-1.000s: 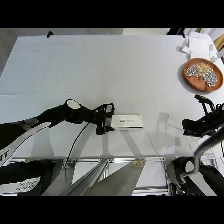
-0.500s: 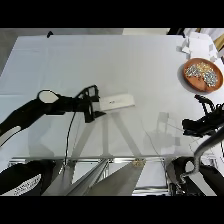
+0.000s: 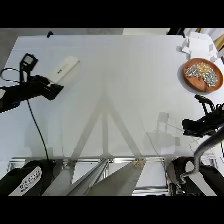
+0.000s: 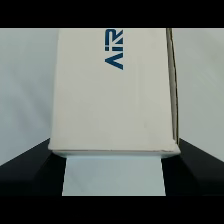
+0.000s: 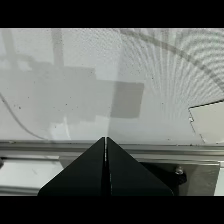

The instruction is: Fold the box and place the chain.

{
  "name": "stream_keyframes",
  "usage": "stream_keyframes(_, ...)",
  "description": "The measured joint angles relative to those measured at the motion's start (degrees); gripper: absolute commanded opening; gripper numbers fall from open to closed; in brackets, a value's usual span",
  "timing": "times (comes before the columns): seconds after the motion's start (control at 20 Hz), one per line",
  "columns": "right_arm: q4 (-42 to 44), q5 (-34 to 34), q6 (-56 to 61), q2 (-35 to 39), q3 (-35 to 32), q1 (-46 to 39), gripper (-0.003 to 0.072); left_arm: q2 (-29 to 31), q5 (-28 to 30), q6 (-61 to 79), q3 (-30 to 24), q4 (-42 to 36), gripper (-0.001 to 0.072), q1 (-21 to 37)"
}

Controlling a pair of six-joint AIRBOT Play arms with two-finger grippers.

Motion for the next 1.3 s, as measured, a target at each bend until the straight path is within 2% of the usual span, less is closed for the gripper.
stream_keyframes(0.25, 0.0, 0.0, 0.0, 0.0, 0.0, 0.0, 0.0018, -3.39, 2.49, -9.09, 0.0, 10.12, 0.0004, 4.26)
stream_keyframes(0.45, 0.0, 0.0, 0.0, 0.0, -0.02, 0.0, 0.0018, -7.06, 2.29, -13.92, 0.0, 14.23, 0.0016, 5.01)
stream_keyframes(0.5, 0.02, 0.0, 0.0, 0.0, 0.0, 0.0, 0.0018, -7.74, 2.08, -14.62, 0.0, 14.86, 0.008, 5.07)
stream_keyframes(0.55, 0.0, 0.0, 0.0, 0.0, -0.02, 0.0, 0.0018, -8.26, 1.77, -15.06, 0.0, 15.37, 0.0221, 5.14)
stream_keyframes(0.6, 0.0, 0.0, 0.0, 0.0, 0.0, 0.0, 0.0018, -8.7, 1.57, -15.41, 0.0, 16.17, 0.0285, 5.18)
stream_keyframes(0.75, 0.0, 0.0, 0.0, 0.0, 0.0, 0.0, 0.0018, -9.35, 1.27, -16.09, 0.0, 18.12, 0.03, 5.27)
stream_keyframes(0.8, 0.0, -0.02, 0.0, 0.0, -0.02, 0.0, 0.0018, -9.49, 1.14, -16.15, 0.0, 18.67, 0.0392, 5.27)
stream_keyframes(0.85, 0.02, 0.0, 0.0, 0.0, 0.0, 0.0, 0.0018, -9.57, 1.07, -16.28, 0.0, 19.04, 0.0521, 5.27)
stream_keyframes(0.9, 0.0, -0.02, -0.02, 0.0, -0.02, 0.0, 0.0018, -9.64, 1.07, -16.35, 0.0, 19.23, 0.0571, 5.27)
stream_keyframes(1.05, 0.0, 0.0, 0.0, -0.02, -0.02, 0.0, 0.0018, -9.73, 1.07, -16.48, 0.0, 19.98, 0.0605, 5.27)
stream_keyframes(1.1, 0.0, 0.0, 0.0, 0.0, -0.02, 0.0, 0.0018, -9.73, 1.14, -16.48, 0.0, 20.39, 0.0711, 5.27)
stream_keyframes(1.3, 0.0, 0.0, 0.0, 0.0, -0.02, 0.0, 0.0018, -9.64, 1.64, -16.52, 0.02, 21.75, 0.0703, 5.29)
